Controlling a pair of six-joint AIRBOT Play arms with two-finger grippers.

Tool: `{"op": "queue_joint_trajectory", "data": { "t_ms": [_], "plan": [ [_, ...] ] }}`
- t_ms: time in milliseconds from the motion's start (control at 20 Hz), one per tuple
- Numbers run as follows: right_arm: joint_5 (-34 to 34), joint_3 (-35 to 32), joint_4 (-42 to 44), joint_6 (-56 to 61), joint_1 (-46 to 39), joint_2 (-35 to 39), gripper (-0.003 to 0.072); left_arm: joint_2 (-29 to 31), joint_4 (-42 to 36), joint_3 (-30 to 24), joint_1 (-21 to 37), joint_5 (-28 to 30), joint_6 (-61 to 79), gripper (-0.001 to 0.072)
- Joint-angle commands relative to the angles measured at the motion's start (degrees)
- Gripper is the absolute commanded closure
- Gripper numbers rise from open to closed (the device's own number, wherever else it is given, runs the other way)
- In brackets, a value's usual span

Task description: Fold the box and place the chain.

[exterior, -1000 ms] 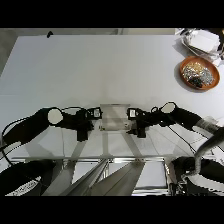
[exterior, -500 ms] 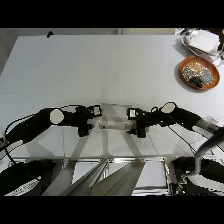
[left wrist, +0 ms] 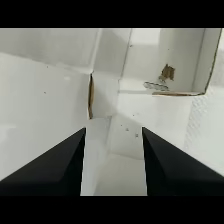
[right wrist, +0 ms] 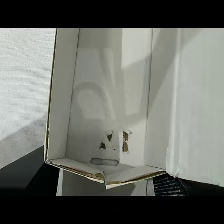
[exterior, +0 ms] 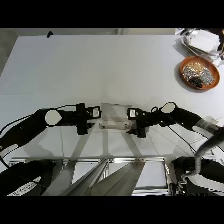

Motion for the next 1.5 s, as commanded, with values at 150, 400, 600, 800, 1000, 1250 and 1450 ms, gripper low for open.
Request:
{"op": "queue_joint_trajectory", "data": {
  "t_ms": [150, 400, 600, 800, 1000, 1250, 1450],
  "plan": [
    [0.1, 0.0, 0.0, 0.0, 0.0, 0.0, 0.0307, -3.6, -0.1, 0.0, -0.1, 2.6, 13.7, 0.0313],
    [0.1, 0.0, 0.0, 0.0, 0.0, 0.0, 0.0307, -3.9, -2.2, 0.0, -0.4, 2.6, 15.6, 0.0313],
    [0.1, 0.0, 0.0, 0.0, 0.0, 0.0, 0.0307, -3.9, -5.2, 0.0, -3.1, 2.7, 18.3, 0.0315],
    [0.1, 0.0, 0.0, 0.0, 0.0, 0.0, 0.0307, -3.9, -5.2, 0.0, -4.0, 0.3, 17.9, 0.0449],
    [0.1, 0.0, 0.0, 0.0, 0.0, 0.0, 0.0307, -3.9, -5.3, 0.0, -4.0, 0.8, 17.9, 0.0472],
    [0.1, 0.0, 0.0, 0.0, 0.0, 0.0, 0.0307, -3.9, -8.0, 0.0, -4.7, 5.0, 18.0, 0.0519],
    [0.1, 0.0, 0.0, 0.0, 0.0, 0.0, 0.0307, -4.0, -10.7, 0.0, -6.9, 7.1, 19.1, 0.0629]
  ]
}}
